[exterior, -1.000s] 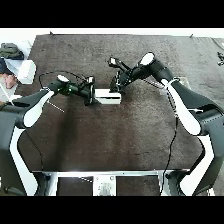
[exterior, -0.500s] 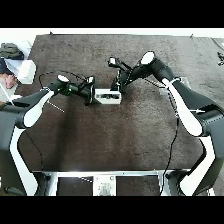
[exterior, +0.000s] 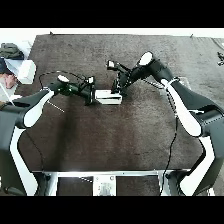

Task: Fold the box and place the chain.

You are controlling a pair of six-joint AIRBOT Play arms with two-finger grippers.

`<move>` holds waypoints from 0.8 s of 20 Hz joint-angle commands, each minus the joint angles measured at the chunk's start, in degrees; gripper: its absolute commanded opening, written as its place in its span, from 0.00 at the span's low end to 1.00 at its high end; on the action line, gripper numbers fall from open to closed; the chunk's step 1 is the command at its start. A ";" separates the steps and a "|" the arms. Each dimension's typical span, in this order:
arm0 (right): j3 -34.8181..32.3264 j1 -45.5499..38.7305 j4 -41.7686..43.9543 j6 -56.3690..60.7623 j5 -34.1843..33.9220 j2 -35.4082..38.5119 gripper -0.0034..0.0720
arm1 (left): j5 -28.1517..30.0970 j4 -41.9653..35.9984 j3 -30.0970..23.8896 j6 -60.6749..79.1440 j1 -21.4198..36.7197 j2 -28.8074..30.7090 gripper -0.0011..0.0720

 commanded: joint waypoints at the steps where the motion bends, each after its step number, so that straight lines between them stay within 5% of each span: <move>1: -0.61 1.01 -0.79 0.24 0.26 0.02 0.18 | 0.17 -0.02 -0.02 -0.11 0.07 0.00 0.58; 8: -2.47 1.18 -0.55 0.22 -0.44 0.04 0.18 | 0.17 -0.02 -0.02 -0.11 0.07 0.02 0.58; 11: -2.45 0.87 0.46 0.20 -0.50 1.09 0.36 | 0.17 -0.02 -0.02 -0.11 0.07 0.02 0.58; 16: -2.45 -1.64 7.15 0.02 -1.64 3.65 0.31 | 0.17 -0.02 -0.02 -0.11 0.07 0.02 0.58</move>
